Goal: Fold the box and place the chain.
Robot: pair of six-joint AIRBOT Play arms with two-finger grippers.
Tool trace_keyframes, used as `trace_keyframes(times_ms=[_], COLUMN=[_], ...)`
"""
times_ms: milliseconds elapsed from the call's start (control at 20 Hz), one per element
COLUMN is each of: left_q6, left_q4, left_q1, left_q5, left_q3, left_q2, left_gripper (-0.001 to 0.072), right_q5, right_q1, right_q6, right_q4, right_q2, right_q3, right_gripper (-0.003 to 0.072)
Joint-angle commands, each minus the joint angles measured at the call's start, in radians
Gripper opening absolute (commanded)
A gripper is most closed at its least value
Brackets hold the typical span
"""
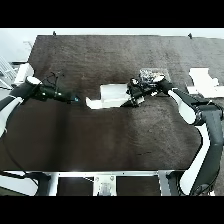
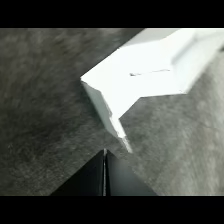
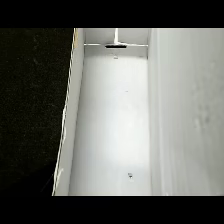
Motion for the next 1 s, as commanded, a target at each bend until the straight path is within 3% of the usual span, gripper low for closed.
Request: trace_keyframes(times_ms=[0, 250, 600, 650, 700, 900, 950], left_q6=[-0.113, -0.155, -0.091, -0.055, -0.047, -0.038, -0.036], left_q4=[0.014, 0.013, -0.043, -0.062, -0.080, -0.088, -0.085], left_q1=[-0.063, -0.144, -0.167, -0.169, -0.169, -0.169, -0.169], left_q5=[0.060, 0.121, 0.139, 0.124, 0.113, 0.078, 0.073], left_q3=[-0.018, -0.017, -0.012, -0.004, 0.004, 0.035, 0.035], left_q2=[-0.021, -0.056, -0.092, -0.092, -0.091, -0.090, -0.090], left_gripper=[0.0017, 0.0017, 0.0022, 0.0083, 0.0295, 0.0308, 0.0270], right_q5=[0.000, 0.000, 0.000, 0.000, 0.000, 0.000, 0.000], right_q1=[-0.001, -0.001, -0.001, -0.001, -0.001, -0.001, -0.001], right_q6=[0.000, 0.000, 0.000, 0.000, 0.000, 0.000, 0.000], right_q4=[0.000, 0.000, 0.000, 0.000, 0.000, 0.000, 0.000], right_q2=[0.000, 0.000, 0.000, 0.000, 0.000, 0.000, 0.000], right_q3=[0.000, 0.000, 0.000, 0.000, 0.000, 0.000, 0.000], right_gripper=[0.0453, 0.0453, 0.0453, 0.0453, 0.0453, 0.0453, 0.0453])
